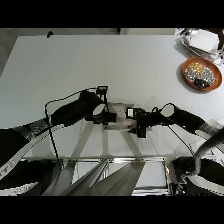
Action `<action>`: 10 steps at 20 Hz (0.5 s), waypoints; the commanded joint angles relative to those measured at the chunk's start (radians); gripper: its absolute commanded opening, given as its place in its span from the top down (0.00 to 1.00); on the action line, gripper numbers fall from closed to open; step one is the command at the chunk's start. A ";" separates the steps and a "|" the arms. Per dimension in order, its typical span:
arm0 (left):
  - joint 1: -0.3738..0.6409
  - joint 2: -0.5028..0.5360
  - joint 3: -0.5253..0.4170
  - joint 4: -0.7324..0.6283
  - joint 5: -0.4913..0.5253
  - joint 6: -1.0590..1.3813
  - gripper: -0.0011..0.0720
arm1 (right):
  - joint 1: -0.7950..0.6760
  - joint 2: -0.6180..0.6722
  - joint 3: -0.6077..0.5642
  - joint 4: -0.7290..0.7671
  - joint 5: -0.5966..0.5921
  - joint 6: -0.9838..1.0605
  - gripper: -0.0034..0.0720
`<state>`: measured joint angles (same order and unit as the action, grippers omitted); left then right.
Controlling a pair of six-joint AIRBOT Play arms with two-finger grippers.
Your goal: Fold the box and place the chain.
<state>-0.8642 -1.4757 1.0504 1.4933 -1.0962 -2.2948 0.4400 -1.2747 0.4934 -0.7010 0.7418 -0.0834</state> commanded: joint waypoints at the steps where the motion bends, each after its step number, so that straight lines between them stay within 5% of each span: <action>1: 0.001 -0.007 0.024 0.012 -0.045 0.002 0.78 | 0.001 -0.001 0.000 0.000 0.000 0.000 0.53; 6: -0.023 -0.042 0.024 0.011 -0.081 0.001 0.78 | 0.001 -0.001 0.000 0.001 0.000 0.000 0.53; 7: -0.028 -0.047 0.024 0.011 -0.082 0.001 0.81 | 0.001 -0.001 0.000 0.001 0.000 0.000 0.53; 8: -0.030 -0.049 0.024 0.011 -0.080 0.002 0.94 | 0.001 -0.001 0.000 0.001 0.000 0.000 0.53; 10: -0.035 -0.050 0.024 0.012 -0.071 0.001 0.98 | 0.001 -0.001 0.000 0.001 0.000 0.000 0.53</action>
<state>-0.8909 -1.5173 1.0740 1.5017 -1.1622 -2.2997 0.4404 -1.2747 0.4931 -0.6998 0.7410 -0.0818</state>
